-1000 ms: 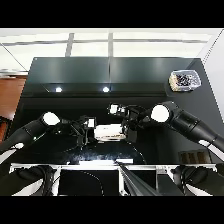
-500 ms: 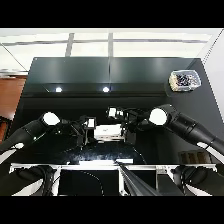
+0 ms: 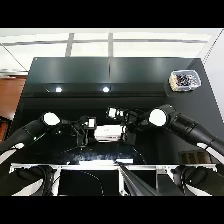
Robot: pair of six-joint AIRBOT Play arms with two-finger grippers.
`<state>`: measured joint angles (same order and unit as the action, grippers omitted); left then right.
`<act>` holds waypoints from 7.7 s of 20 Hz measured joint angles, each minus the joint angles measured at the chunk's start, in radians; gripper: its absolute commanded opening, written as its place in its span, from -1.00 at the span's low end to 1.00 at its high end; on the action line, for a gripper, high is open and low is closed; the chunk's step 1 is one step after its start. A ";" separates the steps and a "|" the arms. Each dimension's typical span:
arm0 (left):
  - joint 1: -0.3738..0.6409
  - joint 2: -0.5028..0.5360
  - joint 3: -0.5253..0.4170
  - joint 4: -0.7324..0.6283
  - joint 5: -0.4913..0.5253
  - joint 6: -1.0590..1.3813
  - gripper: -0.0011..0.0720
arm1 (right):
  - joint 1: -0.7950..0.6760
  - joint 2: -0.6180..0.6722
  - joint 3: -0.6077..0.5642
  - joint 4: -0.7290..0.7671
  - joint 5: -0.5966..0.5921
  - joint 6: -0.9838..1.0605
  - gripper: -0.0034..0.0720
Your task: Fold the box and place the chain.
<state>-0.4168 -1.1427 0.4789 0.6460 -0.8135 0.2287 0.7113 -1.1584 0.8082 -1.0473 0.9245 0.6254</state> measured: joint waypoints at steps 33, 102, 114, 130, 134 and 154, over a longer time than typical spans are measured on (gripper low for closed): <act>0.000 0.000 0.000 0.001 0.001 -0.001 0.55 | -0.127 -0.034 -0.098 0.529 -0.014 0.587 -0.80; -0.263 -0.033 0.240 0.181 0.021 -0.559 0.98 | -0.649 0.225 -0.069 0.419 0.088 0.571 -0.80; -0.264 -0.061 0.240 0.180 0.026 -0.560 0.98 | -0.649 0.225 -0.069 0.417 0.088 0.571 -0.80; -0.317 -0.163 0.245 0.204 0.081 -0.576 0.13 | -0.649 0.225 -0.069 0.407 0.084 0.571 -0.80; -0.246 -0.150 0.299 0.303 0.087 -0.684 0.13 | -0.649 0.225 -0.069 0.407 0.084 0.571 -0.80; 0.797 -0.839 1.344 0.588 -0.013 -1.255 0.14 | -0.647 0.225 -0.069 0.417 0.014 0.571 -0.80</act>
<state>0.3798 -1.9816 1.8233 1.2343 -0.8261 -1.0267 0.0639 -0.9333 0.7391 -0.6304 0.9390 1.1965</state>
